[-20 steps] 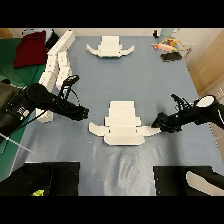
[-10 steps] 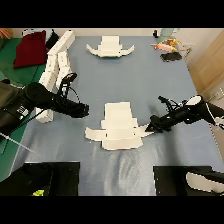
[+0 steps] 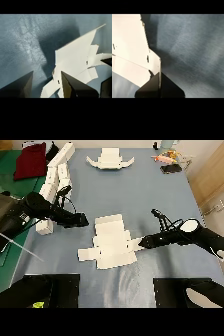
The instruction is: Fold the box.
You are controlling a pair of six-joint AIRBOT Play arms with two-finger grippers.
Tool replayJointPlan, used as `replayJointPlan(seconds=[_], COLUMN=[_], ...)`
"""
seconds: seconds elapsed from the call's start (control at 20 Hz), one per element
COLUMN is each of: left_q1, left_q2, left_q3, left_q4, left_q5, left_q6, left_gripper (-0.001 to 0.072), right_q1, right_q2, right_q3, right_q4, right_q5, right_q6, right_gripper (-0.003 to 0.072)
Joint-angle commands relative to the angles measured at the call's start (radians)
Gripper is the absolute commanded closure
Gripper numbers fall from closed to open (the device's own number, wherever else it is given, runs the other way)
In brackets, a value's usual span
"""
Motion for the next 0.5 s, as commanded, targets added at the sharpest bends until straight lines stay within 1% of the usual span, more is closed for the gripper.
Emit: replayJointPlan(seconds=[0.0,0.05,0.15,0.3,0.45], left_q1=[0.005,0.005,0.005,0.005,0.005], left_q2=[-0.076,-0.106,-0.170,-0.274,-0.376], left_q3=[0.001,0.001,0.001,0.002,0.038], left_q4=[-0.118,-0.182,-0.254,-0.364,-0.501], left_q5=[0.008,0.021,0.040,0.039,0.009], left_q6=[0.237,0.311,0.406,0.586,0.746], left_gripper=[0.0188,0.0188,0.0188,0.0188,0.0188], right_q1=[0.032,0.032,0.032,0.032,0.032], right_q2=[0.048,0.048,0.048,0.048,0.048], right_q3=[-0.021,-0.021,-0.021,-0.021,-0.021], right_q4=[0.008,0.008,0.014,0.023,0.023], right_q5=[-0.079,-0.078,-0.078,-0.077,-0.078], right_q6=[-0.006,-0.006,-0.003,-0.004,-0.004], right_gripper=[0.0682,0.0682,0.0682,0.0682,0.0682])
